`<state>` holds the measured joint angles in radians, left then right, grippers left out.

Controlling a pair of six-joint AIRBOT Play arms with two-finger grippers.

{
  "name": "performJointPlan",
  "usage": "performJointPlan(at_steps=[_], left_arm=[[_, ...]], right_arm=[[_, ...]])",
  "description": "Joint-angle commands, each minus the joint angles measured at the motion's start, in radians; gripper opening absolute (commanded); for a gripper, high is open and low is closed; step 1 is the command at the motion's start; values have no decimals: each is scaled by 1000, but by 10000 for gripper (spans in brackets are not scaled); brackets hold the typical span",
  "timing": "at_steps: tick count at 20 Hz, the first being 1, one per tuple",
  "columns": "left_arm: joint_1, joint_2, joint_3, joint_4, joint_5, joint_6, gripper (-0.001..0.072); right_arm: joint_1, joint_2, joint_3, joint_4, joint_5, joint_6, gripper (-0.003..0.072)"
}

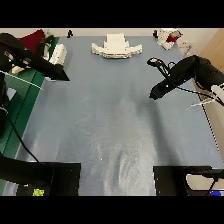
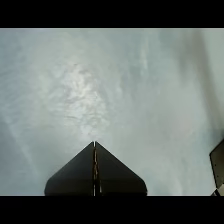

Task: Fold the box.

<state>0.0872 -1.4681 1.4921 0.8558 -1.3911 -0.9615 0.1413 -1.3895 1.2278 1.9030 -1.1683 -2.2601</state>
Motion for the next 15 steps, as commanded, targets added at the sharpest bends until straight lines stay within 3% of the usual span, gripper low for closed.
performJointPlan(at_steps=[1, 6, 15], left_arm=[[-214, 127, -209, 21, 134, 3, 6], [-417, 190, -442, 32, 322, 3, 11], [-468, 176, -465, 30, 336, 3, 12]], right_arm=[[0, 0, 1, 0, 0, 0, 8], [0, 0, 1, 0, 0, 0, 8], [0, 0, 1, 0, 0, 0, 8]])
